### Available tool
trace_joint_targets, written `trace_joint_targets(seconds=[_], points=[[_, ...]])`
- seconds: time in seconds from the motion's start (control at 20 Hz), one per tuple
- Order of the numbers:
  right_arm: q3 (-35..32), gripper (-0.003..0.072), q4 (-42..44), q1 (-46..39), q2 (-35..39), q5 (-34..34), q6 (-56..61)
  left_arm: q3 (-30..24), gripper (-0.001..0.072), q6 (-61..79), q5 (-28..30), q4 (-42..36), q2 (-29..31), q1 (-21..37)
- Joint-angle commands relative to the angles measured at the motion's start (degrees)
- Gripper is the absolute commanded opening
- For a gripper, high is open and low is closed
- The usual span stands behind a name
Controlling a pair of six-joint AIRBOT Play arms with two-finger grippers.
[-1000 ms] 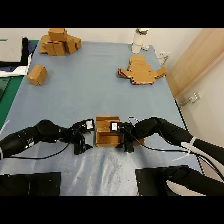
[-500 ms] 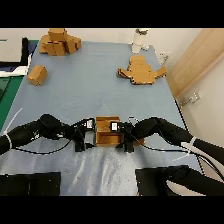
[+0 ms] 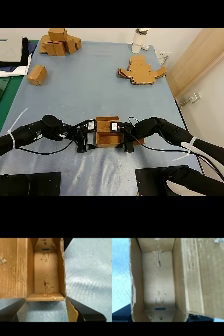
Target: Fold the box.
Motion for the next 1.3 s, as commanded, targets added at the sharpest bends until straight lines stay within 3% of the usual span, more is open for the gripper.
trace_joint_targets(seconds=[0.0,0.95,1.0,1.05,1.25], points=[[-0.04,0.0569,0.0,0.0,-0.02,0.02,0.02,0.26,0.0705,0.68,0.0,-0.48,-0.48,-0.79],[-0.04,0.0569,0.0,0.0,-0.02,0.02,0.02,0.79,0.0704,-4.55,4.37,-0.94,-0.96,-3.54],[-0.04,0.0569,0.0,0.0,-0.02,0.02,0.02,0.79,0.0698,-4.55,4.37,-0.94,-0.96,-3.54],[-0.04,0.0569,0.0,0.0,-0.02,0.0,0.02,0.79,0.0601,-4.55,4.37,-0.96,-0.96,-3.54],[-0.04,0.0569,0.0,0.0,0.0,0.0,0.02,0.79,0.0587,-4.55,4.33,-0.96,-0.96,-3.54]])
